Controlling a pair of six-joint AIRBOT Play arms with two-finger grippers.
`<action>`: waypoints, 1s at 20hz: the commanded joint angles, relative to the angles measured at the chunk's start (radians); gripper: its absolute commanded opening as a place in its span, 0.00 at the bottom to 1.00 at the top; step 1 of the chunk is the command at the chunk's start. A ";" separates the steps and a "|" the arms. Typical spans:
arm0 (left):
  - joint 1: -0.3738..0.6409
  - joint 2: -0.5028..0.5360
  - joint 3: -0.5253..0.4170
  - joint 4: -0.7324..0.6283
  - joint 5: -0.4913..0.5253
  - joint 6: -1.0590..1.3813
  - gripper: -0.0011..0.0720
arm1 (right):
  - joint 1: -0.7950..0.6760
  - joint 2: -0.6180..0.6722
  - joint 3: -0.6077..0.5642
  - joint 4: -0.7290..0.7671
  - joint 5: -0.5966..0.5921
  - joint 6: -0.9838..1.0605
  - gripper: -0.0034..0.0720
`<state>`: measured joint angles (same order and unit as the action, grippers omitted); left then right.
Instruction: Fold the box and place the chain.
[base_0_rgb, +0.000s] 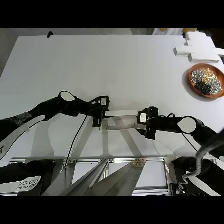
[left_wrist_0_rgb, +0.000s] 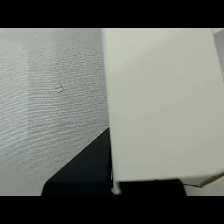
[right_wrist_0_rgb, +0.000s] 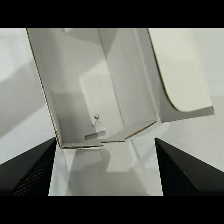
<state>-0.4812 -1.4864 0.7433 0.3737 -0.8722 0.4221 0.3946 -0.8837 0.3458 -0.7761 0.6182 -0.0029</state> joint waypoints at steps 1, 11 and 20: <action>0.000 -0.001 0.000 0.000 0.000 0.000 0.03 | -0.043 -0.028 0.000 0.095 0.030 -0.128 0.94; 0.000 -0.001 0.000 0.000 0.000 0.000 0.03 | -0.073 -0.056 0.000 0.257 0.052 -0.343 0.94; 0.000 -0.001 0.000 0.000 0.000 0.000 0.03 | -0.077 -0.212 0.000 0.309 0.125 -0.425 0.94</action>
<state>-0.4808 -1.4868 0.7433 0.3744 -0.8654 0.4213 0.3195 -1.0615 0.3485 -0.4763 0.6991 -0.3958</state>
